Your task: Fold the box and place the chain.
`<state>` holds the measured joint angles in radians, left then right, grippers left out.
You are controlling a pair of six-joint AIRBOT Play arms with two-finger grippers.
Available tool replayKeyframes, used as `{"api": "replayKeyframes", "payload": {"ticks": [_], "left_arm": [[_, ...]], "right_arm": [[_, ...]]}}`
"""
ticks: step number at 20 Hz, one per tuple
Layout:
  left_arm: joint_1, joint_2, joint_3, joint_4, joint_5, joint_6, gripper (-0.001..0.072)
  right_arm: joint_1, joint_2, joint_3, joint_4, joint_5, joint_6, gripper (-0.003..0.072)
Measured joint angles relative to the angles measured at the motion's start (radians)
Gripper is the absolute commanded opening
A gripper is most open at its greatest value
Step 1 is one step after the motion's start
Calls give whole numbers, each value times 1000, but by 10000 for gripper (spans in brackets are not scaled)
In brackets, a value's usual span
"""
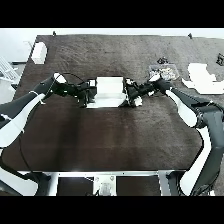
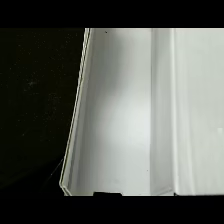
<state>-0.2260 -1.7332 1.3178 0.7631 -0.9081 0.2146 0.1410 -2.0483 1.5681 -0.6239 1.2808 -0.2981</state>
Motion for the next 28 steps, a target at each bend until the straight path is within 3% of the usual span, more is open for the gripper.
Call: {"api": "replayKeyframes", "payload": {"ticks": [3,5,12,13,28], "left_arm": [[0,0,0,4,4,7,300],[0,0,0,5,4,14,476],[1,0,0,10,-19,27,462],[0,0,0,12,-20,29,347],[-13,-31,0,-18,32,108,345]], "right_arm": [[0,0,0,0,0,0,511],[0,0,0,-1,1,-1,511],[0,0,0,-2,5,-3,511],[0,0,0,-2,5,-2,511],[0,0,0,-2,3,-1,512]]}}
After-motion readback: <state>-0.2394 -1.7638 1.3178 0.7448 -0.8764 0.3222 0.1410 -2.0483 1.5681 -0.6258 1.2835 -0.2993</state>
